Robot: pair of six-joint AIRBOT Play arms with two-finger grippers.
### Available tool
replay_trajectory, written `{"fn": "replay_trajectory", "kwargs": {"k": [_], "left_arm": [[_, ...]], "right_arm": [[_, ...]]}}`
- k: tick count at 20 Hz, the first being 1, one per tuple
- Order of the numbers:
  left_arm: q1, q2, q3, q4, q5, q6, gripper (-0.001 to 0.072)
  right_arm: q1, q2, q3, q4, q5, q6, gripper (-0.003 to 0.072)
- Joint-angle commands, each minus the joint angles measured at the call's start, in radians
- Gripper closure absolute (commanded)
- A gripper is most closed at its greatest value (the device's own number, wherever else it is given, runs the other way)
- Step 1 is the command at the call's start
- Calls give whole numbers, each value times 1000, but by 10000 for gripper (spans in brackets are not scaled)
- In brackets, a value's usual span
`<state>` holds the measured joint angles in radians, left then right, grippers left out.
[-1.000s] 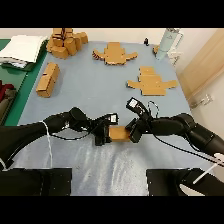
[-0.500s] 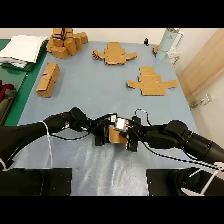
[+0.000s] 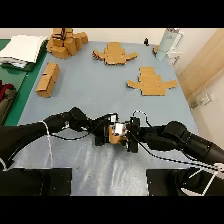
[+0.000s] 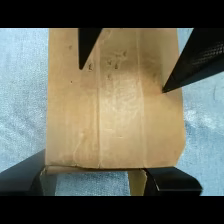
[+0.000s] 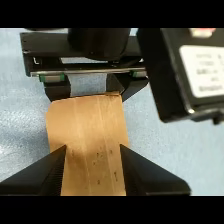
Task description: Fold the box.
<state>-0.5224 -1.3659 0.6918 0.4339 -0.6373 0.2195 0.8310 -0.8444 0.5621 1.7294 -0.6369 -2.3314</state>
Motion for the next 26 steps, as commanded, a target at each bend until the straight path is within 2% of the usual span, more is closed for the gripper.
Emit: {"fn": "replay_trajectory", "kwargs": {"k": [1,7,14,17,18,19,20,21,22,26], "left_arm": [[0,0,0,0,0,0,219],[0,0,0,0,0,0,219],[0,0,0,0,0,0,219],[0,0,0,0,0,0,219],[0,0,0,0,1,0,219],[0,0,0,0,0,0,219],[0,0,0,0,0,0,219],[0,0,0,0,0,0,219],[0,0,0,0,0,0,219],[0,0,0,0,0,0,219]], "right_arm": [[0,-17,-1,-6,0,-19,158],[0,-75,0,-6,40,-132,159],[30,-75,-1,-19,50,-150,161],[48,-82,-1,-30,50,-150,187],[48,-85,-1,-35,50,-150,303],[48,-85,-1,-44,49,-150,353],[48,-85,0,-50,50,-150,357],[48,-85,0,-51,47,-150,455],[48,-85,0,-51,45,-150,512],[48,-84,0,-50,45,-150,523]]}}
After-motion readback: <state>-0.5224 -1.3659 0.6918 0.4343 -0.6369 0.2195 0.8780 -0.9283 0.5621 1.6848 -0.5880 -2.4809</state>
